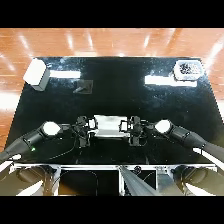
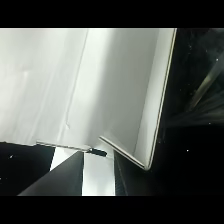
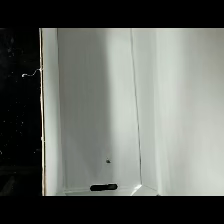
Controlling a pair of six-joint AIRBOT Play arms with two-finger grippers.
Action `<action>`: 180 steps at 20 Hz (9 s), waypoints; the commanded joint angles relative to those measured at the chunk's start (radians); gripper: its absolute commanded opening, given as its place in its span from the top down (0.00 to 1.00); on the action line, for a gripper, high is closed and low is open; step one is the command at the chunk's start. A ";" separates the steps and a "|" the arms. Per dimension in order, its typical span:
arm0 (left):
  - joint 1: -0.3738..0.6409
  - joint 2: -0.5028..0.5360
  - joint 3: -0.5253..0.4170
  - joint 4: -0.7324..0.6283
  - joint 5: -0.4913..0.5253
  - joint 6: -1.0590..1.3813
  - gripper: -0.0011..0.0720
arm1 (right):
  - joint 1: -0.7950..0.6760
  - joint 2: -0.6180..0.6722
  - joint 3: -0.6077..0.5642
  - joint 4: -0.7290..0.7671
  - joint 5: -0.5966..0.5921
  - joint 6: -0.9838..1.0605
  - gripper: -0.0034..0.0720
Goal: Fold the box and place the chain.
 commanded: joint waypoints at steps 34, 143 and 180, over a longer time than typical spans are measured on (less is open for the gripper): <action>-0.008 -0.025 0.008 -0.139 0.002 0.112 0.29 | 0.001 0.000 0.000 0.000 0.000 -0.002 0.25; 0.095 -0.122 0.351 0.372 -0.468 -1.446 0.10 | 0.000 0.000 0.000 0.000 0.000 -0.002 0.63; 0.090 -0.045 0.311 0.393 -0.404 -1.446 0.10 | 0.000 0.000 0.008 -0.004 0.032 0.014 0.47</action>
